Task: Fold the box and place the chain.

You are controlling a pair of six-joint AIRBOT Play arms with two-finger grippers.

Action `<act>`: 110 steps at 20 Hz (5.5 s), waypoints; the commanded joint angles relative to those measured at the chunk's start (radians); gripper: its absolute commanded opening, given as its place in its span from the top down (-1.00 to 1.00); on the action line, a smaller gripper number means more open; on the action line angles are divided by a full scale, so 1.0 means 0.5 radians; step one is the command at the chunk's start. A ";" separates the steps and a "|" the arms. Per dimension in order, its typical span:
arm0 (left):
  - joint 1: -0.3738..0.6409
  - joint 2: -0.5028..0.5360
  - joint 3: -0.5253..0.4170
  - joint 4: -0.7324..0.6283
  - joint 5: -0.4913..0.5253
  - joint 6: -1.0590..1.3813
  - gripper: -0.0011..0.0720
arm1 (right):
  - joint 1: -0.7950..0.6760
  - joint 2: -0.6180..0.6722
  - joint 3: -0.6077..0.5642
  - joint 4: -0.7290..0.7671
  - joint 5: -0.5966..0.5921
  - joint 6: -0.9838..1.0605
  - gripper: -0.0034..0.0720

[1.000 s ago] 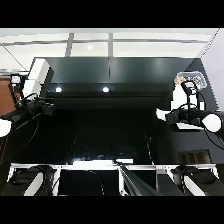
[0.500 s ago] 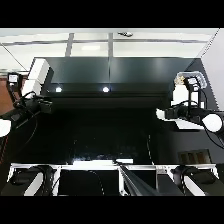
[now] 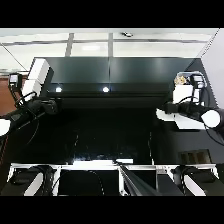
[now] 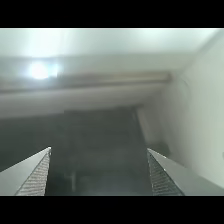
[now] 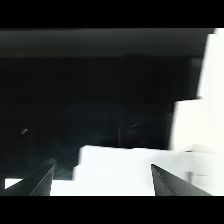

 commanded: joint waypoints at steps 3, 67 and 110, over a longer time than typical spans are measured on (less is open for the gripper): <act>-0.006 0.000 0.001 -0.035 -0.174 0.002 -0.97 | -0.738 -0.031 0.236 -0.774 0.045 0.508 -0.97; -0.542 -2.003 1.057 -0.838 -1.321 0.369 -0.94 | -0.164 -0.287 -0.421 2.155 0.472 -2.098 0.87; -1.048 -1.522 0.781 -0.179 -0.442 1.810 0.89 | 0.069 -0.291 -0.053 1.369 0.632 -2.882 -0.97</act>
